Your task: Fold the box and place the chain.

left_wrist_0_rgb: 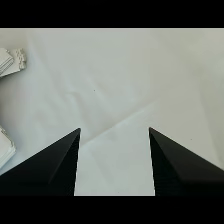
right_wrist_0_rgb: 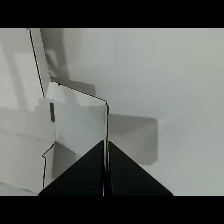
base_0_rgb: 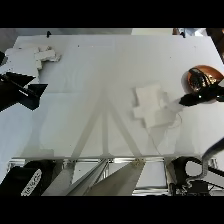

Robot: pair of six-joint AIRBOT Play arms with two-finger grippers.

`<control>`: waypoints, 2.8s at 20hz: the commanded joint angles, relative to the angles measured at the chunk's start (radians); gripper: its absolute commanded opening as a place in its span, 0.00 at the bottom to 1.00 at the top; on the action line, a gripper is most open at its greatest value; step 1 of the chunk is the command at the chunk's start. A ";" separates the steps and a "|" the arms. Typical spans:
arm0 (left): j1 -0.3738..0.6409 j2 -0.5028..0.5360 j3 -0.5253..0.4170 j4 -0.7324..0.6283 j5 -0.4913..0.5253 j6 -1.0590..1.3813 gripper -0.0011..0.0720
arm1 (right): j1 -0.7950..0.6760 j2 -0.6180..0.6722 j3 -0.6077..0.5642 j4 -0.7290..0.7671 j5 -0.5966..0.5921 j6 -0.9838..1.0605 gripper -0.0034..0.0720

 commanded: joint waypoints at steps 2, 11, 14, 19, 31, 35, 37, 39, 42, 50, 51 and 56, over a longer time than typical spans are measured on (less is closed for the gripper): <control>0.000 0.001 0.000 0.000 0.000 0.000 0.64 | 0.001 0.001 0.000 0.462 0.013 -0.175 0.05; 0.000 0.001 0.000 0.000 0.000 0.000 0.64 | 0.200 -0.027 -0.032 0.735 -0.195 -0.402 0.05; 0.000 0.001 0.000 0.001 0.000 0.000 0.64 | 0.352 -0.119 -0.040 0.852 -0.306 -0.485 0.05; 0.000 0.001 0.000 0.000 0.000 0.000 0.64 | 0.496 -0.240 -0.040 1.027 -0.520 -0.576 0.05; 0.000 0.001 0.000 0.000 0.000 0.000 0.64 | 0.501 -0.256 -0.041 1.046 -0.590 -0.579 0.05; 0.000 0.001 0.000 0.000 0.000 0.000 0.64 | 0.501 -0.256 -0.041 1.046 -0.590 -0.579 0.05; 0.000 0.001 0.000 0.000 0.000 0.000 0.64 | 0.501 -0.256 -0.041 1.046 -0.590 -0.579 0.05; 0.000 0.001 0.000 0.000 0.000 0.000 0.64 | 0.501 -0.256 -0.041 1.046 -0.590 -0.579 0.05; 0.000 0.000 0.000 -0.037 0.000 -0.004 0.64 | 0.501 -0.256 -0.041 1.046 -0.590 -0.579 0.05; -0.002 -0.012 0.000 -0.217 -0.021 -0.067 0.64 | 0.501 -0.256 -0.041 1.046 -0.590 -0.579 0.05; -0.003 -0.021 0.000 -0.217 -0.027 -0.076 0.64 | 0.501 -0.256 -0.041 1.046 -0.590 -0.579 0.05; -0.101 -0.174 0.005 -0.209 -0.008 -0.059 0.64 | 0.501 -0.256 -0.041 1.046 -0.590 -0.579 0.05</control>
